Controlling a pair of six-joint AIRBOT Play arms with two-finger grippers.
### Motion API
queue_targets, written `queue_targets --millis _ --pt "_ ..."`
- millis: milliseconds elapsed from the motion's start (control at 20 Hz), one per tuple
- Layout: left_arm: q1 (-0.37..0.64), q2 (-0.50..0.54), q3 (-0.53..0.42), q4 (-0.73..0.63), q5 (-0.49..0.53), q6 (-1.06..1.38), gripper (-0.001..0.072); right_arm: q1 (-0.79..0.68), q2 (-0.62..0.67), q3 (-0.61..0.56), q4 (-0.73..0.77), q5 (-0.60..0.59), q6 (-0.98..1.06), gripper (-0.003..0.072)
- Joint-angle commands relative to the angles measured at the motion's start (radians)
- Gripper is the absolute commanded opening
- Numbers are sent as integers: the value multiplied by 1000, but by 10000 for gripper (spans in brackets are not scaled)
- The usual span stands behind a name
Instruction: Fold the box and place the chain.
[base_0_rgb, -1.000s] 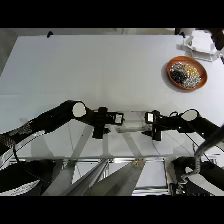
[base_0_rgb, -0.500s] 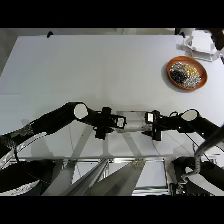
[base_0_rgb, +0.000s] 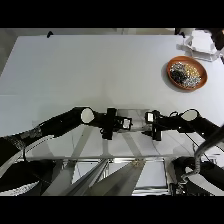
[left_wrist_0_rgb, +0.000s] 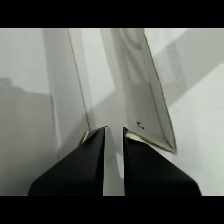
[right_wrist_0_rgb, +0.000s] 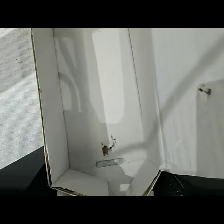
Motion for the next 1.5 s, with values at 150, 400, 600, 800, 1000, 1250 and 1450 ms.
queue_targets --millis 150,400,600,800,1000,1250,1450 --pt "-48 -40 0 -66 53 -1 135 0 1 0 0 0 0 320" --pt "-49 -44 0 -67 55 -1 248 0 1 0 0 0 0 320" --pt "-49 -38 0 -68 63 -1 400 0 1 0 0 0 0 320" --pt "-45 42 0 -71 53 -2 301 0 1 0 0 0 0 320" --pt "-23 176 0 -75 -3 -36 269 0 1 0 0 0 0 320" --pt "81 317 -1 -63 -114 -351 4 0 1 0 0 0 0 320" --pt "237 456 -83 -63 -97 -652 3 0 1 0 0 0 0 320"
